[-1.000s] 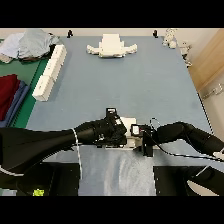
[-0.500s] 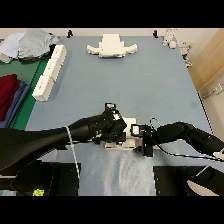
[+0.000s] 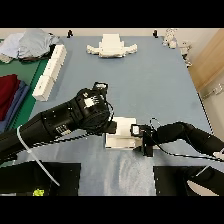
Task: Fold the box.
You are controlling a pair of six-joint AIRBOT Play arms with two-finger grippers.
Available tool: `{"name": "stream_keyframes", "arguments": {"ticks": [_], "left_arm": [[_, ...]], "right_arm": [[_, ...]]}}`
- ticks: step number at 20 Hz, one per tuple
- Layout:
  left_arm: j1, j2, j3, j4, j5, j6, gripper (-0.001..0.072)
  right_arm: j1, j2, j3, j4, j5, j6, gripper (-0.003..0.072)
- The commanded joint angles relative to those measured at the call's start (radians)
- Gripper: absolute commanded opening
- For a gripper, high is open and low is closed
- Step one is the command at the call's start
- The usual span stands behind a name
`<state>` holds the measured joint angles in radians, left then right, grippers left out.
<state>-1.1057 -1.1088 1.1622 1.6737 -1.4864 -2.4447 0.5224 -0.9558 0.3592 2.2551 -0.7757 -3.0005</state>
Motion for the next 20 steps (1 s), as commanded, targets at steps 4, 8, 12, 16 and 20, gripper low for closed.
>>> {"name": "stream_keyframes", "arguments": {"ticks": [4,8,12,16,20], "left_arm": [[0.015,0.038,-0.023,-0.019,0.079,0.344,0.0012],[0.217,0.193,-0.188,-0.241,0.206,0.735,0.0012],[0.438,0.330,-0.415,-0.493,0.359,1.398,0.0049],[0.521,0.348,-0.614,-0.663,0.586,1.900,0.0699],[0.519,0.347,-0.775,-0.828,0.756,2.201,0.0699]], "right_arm": [[0.001,-0.001,0.000,0.000,0.000,0.000,0.0507],[0.001,-0.001,0.000,0.000,0.000,0.000,0.0507],[0.001,-0.001,0.000,0.000,0.000,0.000,0.0507],[0.001,-0.001,0.000,0.000,0.000,0.000,0.0507],[0.001,-0.001,0.000,0.000,0.000,0.000,0.0507]]}}
